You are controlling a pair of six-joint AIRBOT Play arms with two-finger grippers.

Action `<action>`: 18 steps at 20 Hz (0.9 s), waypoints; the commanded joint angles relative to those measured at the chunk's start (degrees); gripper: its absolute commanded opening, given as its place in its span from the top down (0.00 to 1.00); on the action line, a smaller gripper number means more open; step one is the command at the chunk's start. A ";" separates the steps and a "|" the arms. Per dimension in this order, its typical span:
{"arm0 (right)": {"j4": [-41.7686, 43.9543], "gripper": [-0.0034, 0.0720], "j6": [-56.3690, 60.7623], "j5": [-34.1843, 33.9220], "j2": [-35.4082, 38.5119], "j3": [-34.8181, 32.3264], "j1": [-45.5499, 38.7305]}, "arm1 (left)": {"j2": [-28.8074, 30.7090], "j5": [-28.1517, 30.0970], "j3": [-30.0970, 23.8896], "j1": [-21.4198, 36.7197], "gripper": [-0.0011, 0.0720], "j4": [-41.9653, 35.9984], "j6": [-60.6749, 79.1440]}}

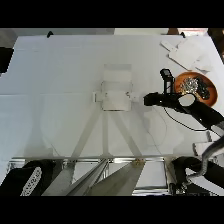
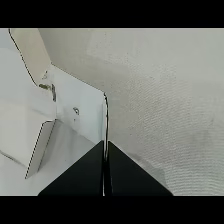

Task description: Fold the box and place the chain.

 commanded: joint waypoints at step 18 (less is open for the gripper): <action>-0.24 0.94 0.02 -0.44 0.07 -0.13 0.13 | -0.28 1.57 0.02 -0.02 0.04 -5.07 0.02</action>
